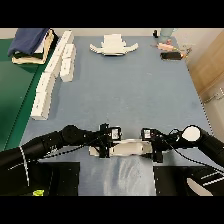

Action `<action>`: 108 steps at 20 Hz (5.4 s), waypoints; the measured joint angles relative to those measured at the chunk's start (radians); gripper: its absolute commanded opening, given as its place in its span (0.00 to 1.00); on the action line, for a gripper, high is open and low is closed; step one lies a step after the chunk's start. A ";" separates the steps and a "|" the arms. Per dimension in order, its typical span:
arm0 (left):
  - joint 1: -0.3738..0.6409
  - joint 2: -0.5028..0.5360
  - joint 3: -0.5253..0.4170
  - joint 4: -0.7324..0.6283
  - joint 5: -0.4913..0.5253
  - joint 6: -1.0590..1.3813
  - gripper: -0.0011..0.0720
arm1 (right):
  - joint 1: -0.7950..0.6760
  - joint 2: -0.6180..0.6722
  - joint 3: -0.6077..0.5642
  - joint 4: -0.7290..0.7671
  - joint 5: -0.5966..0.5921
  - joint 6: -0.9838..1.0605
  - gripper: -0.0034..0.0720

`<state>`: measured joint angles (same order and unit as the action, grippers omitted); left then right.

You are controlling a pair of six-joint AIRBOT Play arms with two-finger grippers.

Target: Fold the box.

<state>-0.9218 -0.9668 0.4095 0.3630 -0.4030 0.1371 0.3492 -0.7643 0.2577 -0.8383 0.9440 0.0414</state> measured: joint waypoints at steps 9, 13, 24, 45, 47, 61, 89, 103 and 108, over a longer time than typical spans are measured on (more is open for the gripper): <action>0.000 0.000 0.000 0.000 0.000 0.000 0.03 | 0.017 0.004 -0.023 0.006 -0.029 -0.021 0.77; 0.000 0.000 0.000 0.000 -0.001 0.000 0.04 | 0.019 0.005 -0.024 0.015 -0.035 -0.035 0.73; 0.000 0.000 0.000 0.000 0.000 0.000 0.04 | 0.021 0.024 -0.025 0.041 -0.014 -0.042 0.89; 0.000 0.000 0.000 0.000 0.000 0.000 0.04 | 0.020 0.019 -0.053 0.019 -0.060 -0.037 0.73; 0.000 0.000 0.000 0.000 0.000 0.000 0.03 | 0.020 0.016 -0.053 0.016 -0.064 -0.026 0.73; 0.000 0.000 0.000 0.000 0.000 0.000 0.03 | 0.020 0.017 -0.054 0.008 -0.085 0.035 0.73; 0.000 0.096 0.000 0.214 -0.038 -0.314 0.76 | 0.019 0.017 -0.054 0.008 -0.091 0.037 0.73; -0.002 0.330 0.058 0.573 -0.359 -1.595 0.03 | 0.019 0.017 -0.054 0.008 -0.090 0.036 0.73; -0.002 0.178 0.099 0.299 -0.273 -1.571 0.03 | 0.019 0.016 -0.054 0.008 -0.090 0.036 0.73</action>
<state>-0.9234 -0.7891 0.5087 0.6624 -0.6762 -1.4342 0.3683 -0.7479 0.2039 -0.8299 0.8543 0.0776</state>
